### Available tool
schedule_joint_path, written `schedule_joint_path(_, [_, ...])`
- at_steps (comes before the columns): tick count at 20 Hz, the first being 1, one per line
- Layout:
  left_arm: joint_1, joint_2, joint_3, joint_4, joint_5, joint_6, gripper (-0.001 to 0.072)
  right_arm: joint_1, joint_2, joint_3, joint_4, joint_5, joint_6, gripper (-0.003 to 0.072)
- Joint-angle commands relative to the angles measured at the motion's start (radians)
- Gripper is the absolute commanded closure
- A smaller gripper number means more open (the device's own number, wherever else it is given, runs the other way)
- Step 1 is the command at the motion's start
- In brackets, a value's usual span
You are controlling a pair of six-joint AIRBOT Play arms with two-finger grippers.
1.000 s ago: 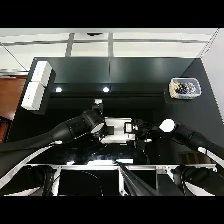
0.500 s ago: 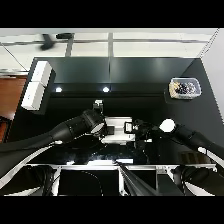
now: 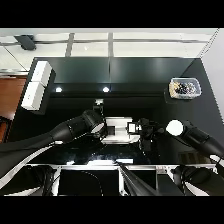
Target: Fold the box and place the chain.
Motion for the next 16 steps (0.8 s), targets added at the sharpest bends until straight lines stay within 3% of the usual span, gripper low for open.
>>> schedule_joint_path(1, [0.000, 0.000, 0.000, 0.001, -0.001, 0.000, 0.0683, 0.000, 0.038, 0.003, -0.055, 0.021, 0.037, 0.0017])
schedule_joint_path(9, [0.000, 0.000, 0.000, 0.001, -0.001, 0.000, 0.0683, 0.001, 0.006, 0.003, -0.115, 0.005, 0.029, 0.0019])
schedule_joint_path(11, [0.000, 0.000, 0.000, 0.001, -0.001, 0.000, 0.0683, 0.001, -0.004, 0.003, -0.066, -0.005, 0.012, 0.0251])
schedule_joint_path(12, [0.000, 0.000, 0.000, 0.001, -0.001, 0.000, 0.0683, 0.001, -0.009, 0.003, -0.034, -0.010, -0.003, 0.0253])
schedule_joint_path(13, [0.000, 0.000, 0.000, 0.001, -0.001, 0.000, 0.0683, 0.001, -0.016, 0.003, 0.000, -0.016, -0.009, 0.0324])
schedule_joint_path(14, [0.000, 0.000, 0.000, 0.001, -0.001, 0.000, 0.0683, 0.001, -0.023, 0.003, 0.031, -0.015, -0.009, 0.0512])
schedule_joint_path(16, [0.000, 0.000, 0.000, 0.001, -0.002, 0.000, 0.0683, 0.001, -0.035, 0.003, 0.089, -0.015, -0.008, 0.0530])
